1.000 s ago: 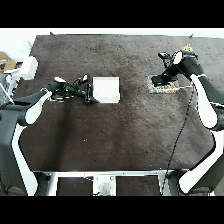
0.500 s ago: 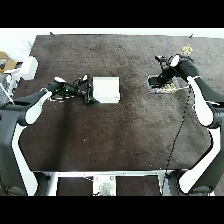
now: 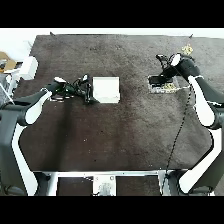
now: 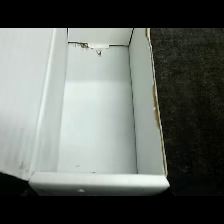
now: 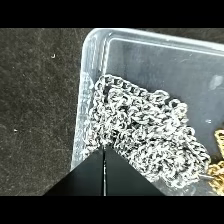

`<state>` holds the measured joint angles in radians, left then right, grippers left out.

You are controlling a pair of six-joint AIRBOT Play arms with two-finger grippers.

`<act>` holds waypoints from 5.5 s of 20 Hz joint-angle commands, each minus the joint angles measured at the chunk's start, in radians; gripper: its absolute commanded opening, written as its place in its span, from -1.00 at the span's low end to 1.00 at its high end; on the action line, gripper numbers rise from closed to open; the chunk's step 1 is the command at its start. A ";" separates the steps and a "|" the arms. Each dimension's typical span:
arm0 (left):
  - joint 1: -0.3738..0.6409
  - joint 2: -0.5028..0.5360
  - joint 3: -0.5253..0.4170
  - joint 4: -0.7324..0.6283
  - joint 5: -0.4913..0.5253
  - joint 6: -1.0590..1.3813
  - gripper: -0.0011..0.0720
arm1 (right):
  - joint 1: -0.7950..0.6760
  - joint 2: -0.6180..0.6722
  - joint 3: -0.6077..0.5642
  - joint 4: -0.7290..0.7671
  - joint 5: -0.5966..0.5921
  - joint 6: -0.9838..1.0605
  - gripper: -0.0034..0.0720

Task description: Fold the box and place the chain.

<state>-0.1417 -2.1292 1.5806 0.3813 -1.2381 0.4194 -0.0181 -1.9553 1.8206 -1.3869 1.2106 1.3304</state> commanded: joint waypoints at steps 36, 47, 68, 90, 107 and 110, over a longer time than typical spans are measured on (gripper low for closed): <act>0.000 0.000 0.000 0.000 0.000 0.000 -0.03 | 0.013 0.278 0.001 -0.108 0.002 0.052 -0.90; 0.000 0.000 0.000 0.000 0.000 0.000 -0.03 | 0.222 0.716 0.001 -0.166 -0.304 0.003 -0.90; 0.000 0.000 0.000 0.000 0.000 0.000 -0.02 | 0.589 0.675 -0.169 -0.059 -0.879 -0.133 -0.90; 0.000 0.000 0.000 0.000 0.000 0.000 -0.02 | 0.592 0.572 -0.175 -0.018 -0.860 -0.121 -0.90; 0.000 0.000 0.000 0.000 0.000 0.000 -0.02 | 0.548 0.520 -0.610 -0.029 -0.843 0.093 -0.18; 0.000 0.001 0.000 0.000 0.000 0.000 -0.03 | 0.442 0.540 -0.610 -0.029 -0.660 0.188 -0.18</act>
<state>-0.1421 -2.1292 1.5806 0.3813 -1.2381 0.4194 0.4950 -1.4296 1.2167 -1.4132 0.3973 1.4502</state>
